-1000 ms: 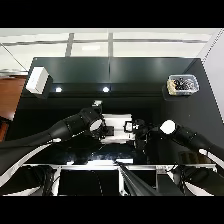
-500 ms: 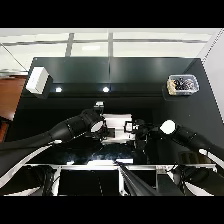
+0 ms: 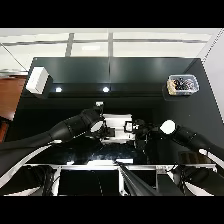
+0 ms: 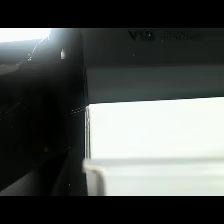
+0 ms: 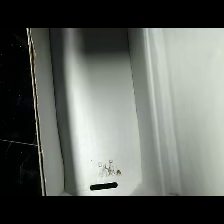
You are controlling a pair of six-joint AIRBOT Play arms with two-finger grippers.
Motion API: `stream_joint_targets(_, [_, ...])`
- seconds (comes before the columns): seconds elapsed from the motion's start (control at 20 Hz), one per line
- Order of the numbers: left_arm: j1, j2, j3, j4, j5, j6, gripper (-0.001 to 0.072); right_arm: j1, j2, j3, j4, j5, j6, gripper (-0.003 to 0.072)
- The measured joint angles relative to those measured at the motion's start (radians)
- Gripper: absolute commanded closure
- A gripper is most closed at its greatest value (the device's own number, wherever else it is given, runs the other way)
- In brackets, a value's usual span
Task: Fold the box and place the chain.
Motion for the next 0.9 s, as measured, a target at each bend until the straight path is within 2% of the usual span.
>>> stream_joint_targets(0.05, [0.000,0.000,0.000,0.000,0.001,0.000,0.0405,0.000,0.000,0.000,0.000,0.000,0.000,0.0296])
stream_joint_targets(0.1, [0.001,0.000,0.000,0.000,0.008,0.000,0.0502,0.000,0.000,0.000,0.000,0.000,0.000,0.0296])
stream_joint_targets(0.15, [0.001,0.000,0.000,0.000,0.013,0.000,0.0568,0.000,0.000,0.000,0.000,0.000,0.000,0.0296])
stream_joint_targets(0.3, [0.002,0.000,0.000,0.003,0.023,-0.006,0.0681,0.000,0.000,0.000,0.001,-0.002,0.002,0.0296])
stream_joint_targets(0.6, [0.002,0.000,0.000,0.000,0.037,0.004,0.0682,0.000,0.000,0.000,0.000,-0.001,0.001,0.0295])
stream_joint_targets(0.65, [0.002,0.000,0.000,0.000,0.039,0.012,0.0682,0.000,0.000,0.000,0.000,0.000,0.001,0.0253])
stream_joint_targets(0.7, [0.002,0.000,0.000,-0.001,0.040,0.022,0.0682,0.000,0.002,0.000,0.001,0.002,0.002,0.0081])
stream_joint_targets(0.75, [0.002,0.000,0.000,-0.002,0.042,0.032,0.0682,0.000,0.004,0.000,-0.002,0.008,0.001,-0.0014])
stream_joint_targets(0.9, [0.008,0.002,0.000,-0.011,0.029,0.048,0.0680,0.000,0.024,0.007,-0.022,0.025,0.026,-0.0015])
